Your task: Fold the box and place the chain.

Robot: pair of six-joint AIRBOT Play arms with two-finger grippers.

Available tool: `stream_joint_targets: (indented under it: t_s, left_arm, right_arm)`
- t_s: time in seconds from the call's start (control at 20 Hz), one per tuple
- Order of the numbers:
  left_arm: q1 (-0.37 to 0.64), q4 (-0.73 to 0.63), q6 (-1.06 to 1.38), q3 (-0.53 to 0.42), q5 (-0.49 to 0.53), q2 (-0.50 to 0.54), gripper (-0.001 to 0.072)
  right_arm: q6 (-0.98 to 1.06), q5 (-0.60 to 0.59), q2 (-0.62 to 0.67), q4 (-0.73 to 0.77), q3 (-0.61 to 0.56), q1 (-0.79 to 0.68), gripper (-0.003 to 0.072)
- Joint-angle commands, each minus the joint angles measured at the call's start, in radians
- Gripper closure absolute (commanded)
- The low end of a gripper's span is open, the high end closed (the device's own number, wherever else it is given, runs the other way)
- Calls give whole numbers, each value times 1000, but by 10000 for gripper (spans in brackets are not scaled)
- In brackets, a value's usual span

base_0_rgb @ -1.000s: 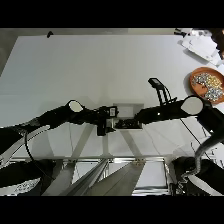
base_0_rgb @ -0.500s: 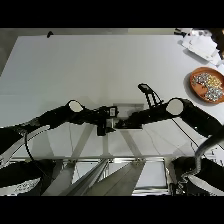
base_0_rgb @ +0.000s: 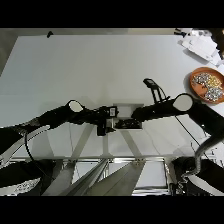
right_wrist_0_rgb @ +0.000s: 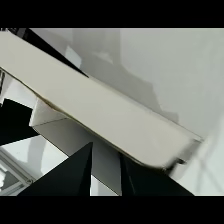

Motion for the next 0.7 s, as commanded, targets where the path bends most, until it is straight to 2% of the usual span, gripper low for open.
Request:
stream_joint_targets:
  t_s: [0.0,0.15,0.25,0.5,0.65]
  left_arm:
    - [0,0,0,0,0,0,375]
    - [0,0,0,0,0,0,375]
    - [0,0,0,0,0,0,375]
    - [0,0,0,0,0,0,375]
    - [0,0,0,0,0,0,375]
  right_arm:
    - [-82,159,61,6,17,-169,492]
    - [-129,222,77,10,17,-289,496]
    - [-133,188,66,31,17,-353,676]
    - [-279,105,-60,233,20,-394,677]
    - [-323,102,-190,270,93,-341,677]
